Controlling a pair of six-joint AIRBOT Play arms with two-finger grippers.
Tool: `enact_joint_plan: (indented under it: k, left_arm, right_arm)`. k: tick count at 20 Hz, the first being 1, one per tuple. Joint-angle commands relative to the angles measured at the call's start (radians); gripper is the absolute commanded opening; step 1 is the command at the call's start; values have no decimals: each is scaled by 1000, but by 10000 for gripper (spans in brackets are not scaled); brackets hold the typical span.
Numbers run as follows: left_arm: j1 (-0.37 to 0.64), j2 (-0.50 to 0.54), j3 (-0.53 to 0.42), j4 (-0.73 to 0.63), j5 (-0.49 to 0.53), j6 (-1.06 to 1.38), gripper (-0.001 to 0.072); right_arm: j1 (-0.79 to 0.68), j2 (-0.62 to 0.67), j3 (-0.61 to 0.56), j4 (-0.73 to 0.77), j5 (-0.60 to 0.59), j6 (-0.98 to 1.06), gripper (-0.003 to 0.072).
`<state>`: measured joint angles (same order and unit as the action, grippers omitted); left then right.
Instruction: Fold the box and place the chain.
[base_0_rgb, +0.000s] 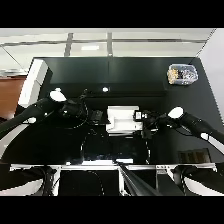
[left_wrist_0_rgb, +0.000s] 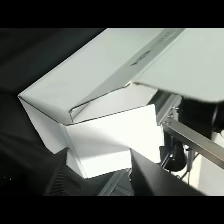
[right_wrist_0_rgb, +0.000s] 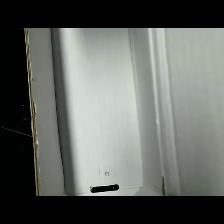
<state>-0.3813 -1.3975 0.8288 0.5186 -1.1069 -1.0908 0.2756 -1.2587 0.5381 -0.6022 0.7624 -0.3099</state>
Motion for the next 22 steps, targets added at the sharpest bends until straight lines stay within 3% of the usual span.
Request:
enact_joint_plan:
  k: [1, 11, 17, 22]
  left_arm:
    - [-41, 0, 53, 109, 29, -158, 391]
    - [-169, 0, 111, 294, 117, -407, 390]
    - [-252, -7, 135, 540, 139, -654, 387]
    - [-335, -37, 218, 785, 97, -876, 387]
  right_arm:
    - [0, 0, 0, 0, 0, 0, 136]
    - [0, 0, 0, 0, 0, 0, 136]
    - [0, 0, 0, 0, 0, 0, 136]
    - [0, 0, 0, 0, 0, 1, 136]
